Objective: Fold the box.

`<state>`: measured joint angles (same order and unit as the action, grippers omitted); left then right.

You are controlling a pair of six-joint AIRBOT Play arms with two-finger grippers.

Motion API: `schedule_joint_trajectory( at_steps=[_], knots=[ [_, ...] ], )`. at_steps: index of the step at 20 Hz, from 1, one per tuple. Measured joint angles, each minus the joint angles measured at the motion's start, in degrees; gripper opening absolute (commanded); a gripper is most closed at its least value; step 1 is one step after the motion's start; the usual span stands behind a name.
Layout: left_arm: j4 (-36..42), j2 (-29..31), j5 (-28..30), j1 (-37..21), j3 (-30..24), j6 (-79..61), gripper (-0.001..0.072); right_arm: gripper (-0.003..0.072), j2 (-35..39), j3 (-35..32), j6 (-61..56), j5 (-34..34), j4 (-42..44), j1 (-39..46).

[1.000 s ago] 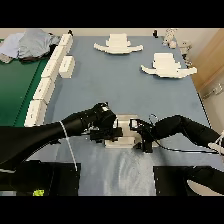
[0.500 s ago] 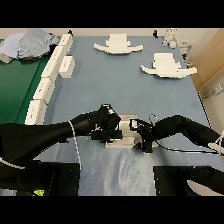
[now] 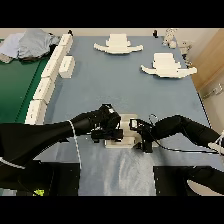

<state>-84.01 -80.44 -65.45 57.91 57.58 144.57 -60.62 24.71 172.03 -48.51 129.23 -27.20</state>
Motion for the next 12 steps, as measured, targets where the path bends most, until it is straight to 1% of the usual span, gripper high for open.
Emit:
schedule_joint_trajectory(
  at_steps=[2,5,6,7,8,10,12],
  knots=[
    [-0.42,0.87,-1.97,-0.07,1.29,-0.52,0.0674,0.0484,0.00,0.00,0.02,-0.02,0.00,0.00],
    [-2.49,3.89,-6.08,-0.20,4.13,-1.01,0.0673,0.0484,0.00,0.00,0.02,0.00,0.00,0.00],
    [-3.76,5.27,-8.09,-0.35,5.07,-1.25,0.0629,0.0484,0.00,0.00,0.04,0.00,0.00,0.00],
    [-4.70,6.67,-10.36,-0.68,5.79,-1.73,0.0293,0.0484,0.00,0.00,0.04,0.00,0.00,0.00],
    [-5.75,8.31,-12.74,-0.96,6.47,-2.54,0.0020,0.0484,0.00,0.00,0.04,-0.02,0.00,0.00],
    [-7.13,11.34,-17.29,-1.79,7.21,-5.42,0.0015,0.0484,0.00,0.00,0.04,0.00,0.00,0.00],
    [-7.82,13.55,-20.44,-2.49,7.65,-7.89,0.0015,0.0484,0.00,0.00,0.07,-0.02,0.00,0.00]
  ],
)
